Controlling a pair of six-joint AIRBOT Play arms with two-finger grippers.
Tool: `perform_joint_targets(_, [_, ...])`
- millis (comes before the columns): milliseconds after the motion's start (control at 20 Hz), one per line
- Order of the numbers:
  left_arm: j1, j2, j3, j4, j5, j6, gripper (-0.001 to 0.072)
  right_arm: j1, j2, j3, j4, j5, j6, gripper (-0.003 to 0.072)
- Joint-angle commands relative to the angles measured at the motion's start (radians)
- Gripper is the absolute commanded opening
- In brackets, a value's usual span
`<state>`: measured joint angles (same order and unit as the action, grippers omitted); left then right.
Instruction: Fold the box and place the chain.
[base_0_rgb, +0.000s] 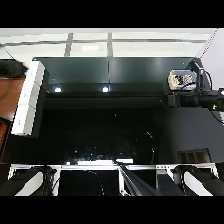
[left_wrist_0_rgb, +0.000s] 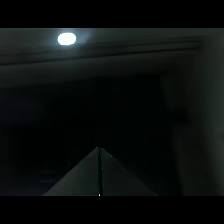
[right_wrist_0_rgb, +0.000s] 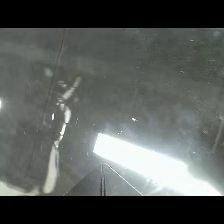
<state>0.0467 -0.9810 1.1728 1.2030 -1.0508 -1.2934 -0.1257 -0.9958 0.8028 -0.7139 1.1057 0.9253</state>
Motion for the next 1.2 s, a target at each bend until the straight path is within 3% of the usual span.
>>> perform_joint_targets(0, [-0.377,0.09,-0.217,0.182,0.278,-0.202,0.0026,0.065,0.0,-0.03,-0.079,-0.124,-0.066,0.0015])
perform_joint_targets(100, [-0.49,0.092,-0.338,0.363,0.357,-0.365,0.0027,0.089,0.0,-0.072,-0.221,-0.265,-0.053,0.0015])
perform_joint_targets(300, [-0.5,0.092,-0.479,0.386,0.366,-0.528,0.0027,0.087,0.0,-0.099,-0.314,-0.28,-0.04,0.0015])
perform_joint_targets(1150, [-0.501,0.093,-0.489,0.385,0.363,-0.528,0.0029,0.087,0.0,-0.099,-0.311,-0.279,-0.04,0.0015])
